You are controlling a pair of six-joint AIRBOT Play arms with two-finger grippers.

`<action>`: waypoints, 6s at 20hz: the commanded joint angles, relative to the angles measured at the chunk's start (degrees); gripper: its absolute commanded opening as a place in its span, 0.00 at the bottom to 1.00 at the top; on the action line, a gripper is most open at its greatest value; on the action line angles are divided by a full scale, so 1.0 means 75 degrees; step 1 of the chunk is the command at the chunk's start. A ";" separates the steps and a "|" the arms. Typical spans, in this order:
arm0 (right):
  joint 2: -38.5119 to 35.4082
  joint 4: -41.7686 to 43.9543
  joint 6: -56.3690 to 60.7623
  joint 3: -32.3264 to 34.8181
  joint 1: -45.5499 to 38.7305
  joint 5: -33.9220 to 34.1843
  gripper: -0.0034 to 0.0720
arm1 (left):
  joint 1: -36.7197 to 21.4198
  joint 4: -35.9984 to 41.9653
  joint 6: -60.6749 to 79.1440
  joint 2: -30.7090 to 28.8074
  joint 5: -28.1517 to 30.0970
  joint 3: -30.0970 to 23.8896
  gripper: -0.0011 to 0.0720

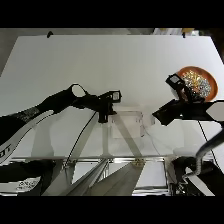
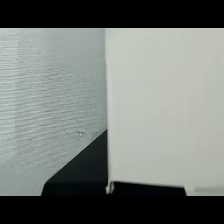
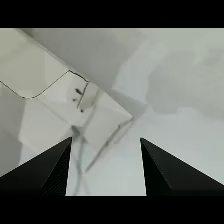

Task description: Fold the box and place the chain.

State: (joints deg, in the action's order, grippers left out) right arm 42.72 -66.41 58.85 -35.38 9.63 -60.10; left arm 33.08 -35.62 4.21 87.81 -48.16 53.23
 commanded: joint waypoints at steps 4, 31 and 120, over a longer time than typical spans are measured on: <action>-0.0006 -0.0458 -0.0058 -0.0035 0.0009 -0.0044 0.72 | 0.0079 0.0286 0.0154 0.0181 0.0478 0.0015 0.02; 0.0169 0.0825 -0.3920 0.0466 0.2130 -0.0565 0.06 | 0.0079 0.0114 0.0090 0.0172 0.0501 0.0015 0.03; 0.3937 0.3914 -1.1115 0.0892 0.0082 0.1545 0.79 | 0.0079 0.0117 0.0090 0.0169 0.0449 0.0015 0.03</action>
State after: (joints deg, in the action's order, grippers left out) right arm 72.23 -36.97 -24.53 -28.62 10.24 -48.66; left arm 33.65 -34.74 4.86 89.12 -44.82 53.30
